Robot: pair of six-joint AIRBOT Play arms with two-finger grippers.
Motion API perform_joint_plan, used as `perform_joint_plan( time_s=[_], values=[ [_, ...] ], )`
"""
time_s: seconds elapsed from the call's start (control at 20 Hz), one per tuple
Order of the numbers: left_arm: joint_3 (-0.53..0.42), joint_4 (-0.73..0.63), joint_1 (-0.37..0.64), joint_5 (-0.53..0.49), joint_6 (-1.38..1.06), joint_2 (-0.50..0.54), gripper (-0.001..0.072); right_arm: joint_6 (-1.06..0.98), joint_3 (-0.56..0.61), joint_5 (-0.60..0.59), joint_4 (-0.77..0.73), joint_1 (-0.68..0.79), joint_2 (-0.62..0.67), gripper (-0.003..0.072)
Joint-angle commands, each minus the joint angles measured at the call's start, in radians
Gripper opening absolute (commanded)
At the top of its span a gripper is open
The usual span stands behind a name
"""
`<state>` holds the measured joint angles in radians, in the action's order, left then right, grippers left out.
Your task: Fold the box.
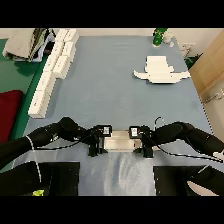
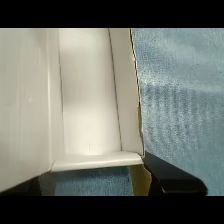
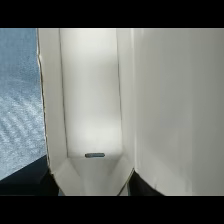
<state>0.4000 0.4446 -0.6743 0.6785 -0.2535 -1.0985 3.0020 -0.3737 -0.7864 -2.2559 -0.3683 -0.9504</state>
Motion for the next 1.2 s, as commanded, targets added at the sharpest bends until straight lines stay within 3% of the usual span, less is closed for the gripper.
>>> perform_joint_plan(
  time_s=[0.0, 0.2, 0.25, 0.85, 1.15],
  values=[
    [0.001, -0.001, 0.0, -0.045, 0.039, -0.001, 0.06, 0.002, 0.0, -0.001, 0.0, -0.001, 0.0, 0.0514],
    [0.001, 0.002, 0.0, -0.038, 0.042, -0.001, 0.0616, 0.002, 0.0, -0.001, 0.0, -0.001, 0.0, 0.0514],
    [0.001, 0.003, 0.001, -0.03, 0.044, -0.001, 0.072, 0.002, 0.0, -0.001, 0.0, -0.001, 0.0, 0.0514],
    [0.001, 0.009, 0.0, 0.047, 0.029, -0.001, 0.072, 0.002, 0.0, -0.001, 0.0, -0.001, 0.0, 0.0514],
    [0.0, 0.008, 0.001, 0.01, 0.037, -0.001, 0.072, 0.002, 0.0, -0.001, 0.0, -0.001, 0.0, 0.0514]
  ],
)
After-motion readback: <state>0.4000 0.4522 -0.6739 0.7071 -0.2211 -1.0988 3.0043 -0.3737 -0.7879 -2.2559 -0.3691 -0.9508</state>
